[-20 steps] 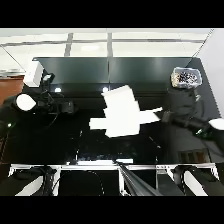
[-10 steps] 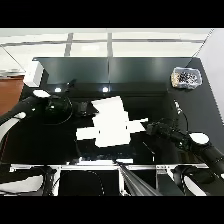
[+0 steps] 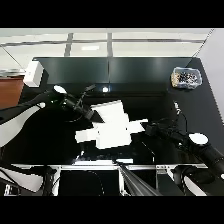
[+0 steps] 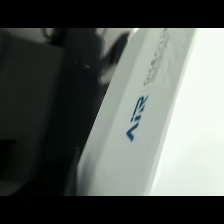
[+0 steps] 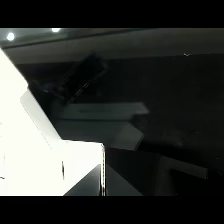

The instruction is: Fold the box and place the chain.

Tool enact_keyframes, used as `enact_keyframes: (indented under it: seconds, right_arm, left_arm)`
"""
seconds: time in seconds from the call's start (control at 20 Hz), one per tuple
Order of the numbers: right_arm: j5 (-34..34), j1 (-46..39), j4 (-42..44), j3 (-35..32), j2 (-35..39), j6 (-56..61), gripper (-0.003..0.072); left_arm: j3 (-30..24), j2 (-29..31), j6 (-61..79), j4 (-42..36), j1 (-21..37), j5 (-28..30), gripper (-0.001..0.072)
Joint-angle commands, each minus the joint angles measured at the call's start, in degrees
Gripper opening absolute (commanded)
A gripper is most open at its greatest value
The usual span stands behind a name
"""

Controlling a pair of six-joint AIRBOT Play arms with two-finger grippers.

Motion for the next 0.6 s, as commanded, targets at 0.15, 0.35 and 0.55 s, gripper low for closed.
enact_keyframes:
  seconds: [0.15,0.35,0.55]
  right_arm:
    - [0.0,0.0,-0.2,0.0,0.1,0.0,0.0013]
    - [-0.7,0.0,-0.3,0.0,0.1,0.0,0.0233]
    - [3.1,-2.8,-14.0,5.7,0.1,0.0,0.0636]
  left_arm:
    - [4.4,-3.1,1.5,3.1,-0.1,-4.7,0.0216]
    - [4.4,-3.1,3.1,4.1,-0.1,-6.1,0.0027]
    - [5.1,-2.2,2.5,5.7,-0.1,-5.9,0.0024]
